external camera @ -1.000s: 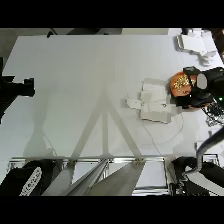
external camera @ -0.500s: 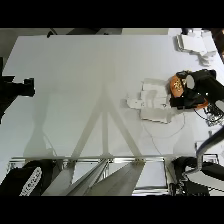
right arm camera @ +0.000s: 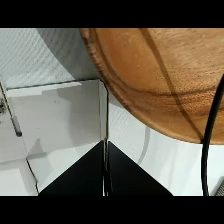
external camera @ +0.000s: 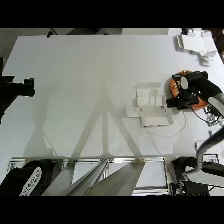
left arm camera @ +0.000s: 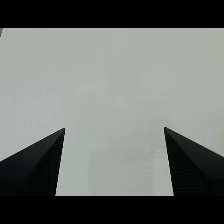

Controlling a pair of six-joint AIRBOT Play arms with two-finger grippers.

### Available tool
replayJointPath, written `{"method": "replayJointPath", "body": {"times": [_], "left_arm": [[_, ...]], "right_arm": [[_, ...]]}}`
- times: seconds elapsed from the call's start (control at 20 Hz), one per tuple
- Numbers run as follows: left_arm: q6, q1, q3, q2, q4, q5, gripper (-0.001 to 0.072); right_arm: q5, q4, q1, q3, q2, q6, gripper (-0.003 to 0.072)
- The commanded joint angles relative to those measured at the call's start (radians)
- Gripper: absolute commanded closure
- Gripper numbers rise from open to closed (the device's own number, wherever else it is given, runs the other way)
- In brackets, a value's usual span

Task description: Fold the box and place the chain.

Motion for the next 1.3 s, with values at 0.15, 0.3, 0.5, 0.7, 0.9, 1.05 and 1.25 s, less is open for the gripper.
{"method": "replayJointPath", "body": {"times": [0.15, 0.3, 0.5, 0.7, 0.9, 1.05, 1.25], "left_arm": [[0.0, 0.0, 0.0, 0.001, 0.0, 0.0, 0.0012], [0.0, 0.0, 0.0, 0.001, 0.0, 0.0, 0.0012], [0.0, 0.0, 0.0, 0.001, 0.0, 0.0, 0.0012], [0.0, 0.0, 0.0, 0.001, 0.0, 0.0, 0.0012], [0.0, 0.0, 0.0, 0.001, 0.0, 0.0, 0.0012], [0.0, 0.0, 0.0, 0.001, -0.001, 0.0, 0.0012], [-0.003, 0.0, 0.0, 0.001, -0.04, 0.0, 0.0012]], "right_arm": [[-0.047, 0.22, 0.001, 0.005, 0.216, -0.312, 0.0681], [-0.124, 0.455, 0.001, -0.01, 0.343, -0.48, 0.0682], [-0.252, 0.71, 0.001, -0.167, 0.473, -0.632, 0.0681], [-0.415, 0.909, 0.001, -0.406, 0.598, -0.699, 0.0681], [-0.603, 1.096, 0.006, -0.584, 0.714, -0.79, 0.0681], [-0.695, 1.119, 0.076, -0.673, 0.75, -0.791, 0.0681], [-0.78, 1.112, 0.244, -0.732, 0.748, -0.8, 0.0683]]}}
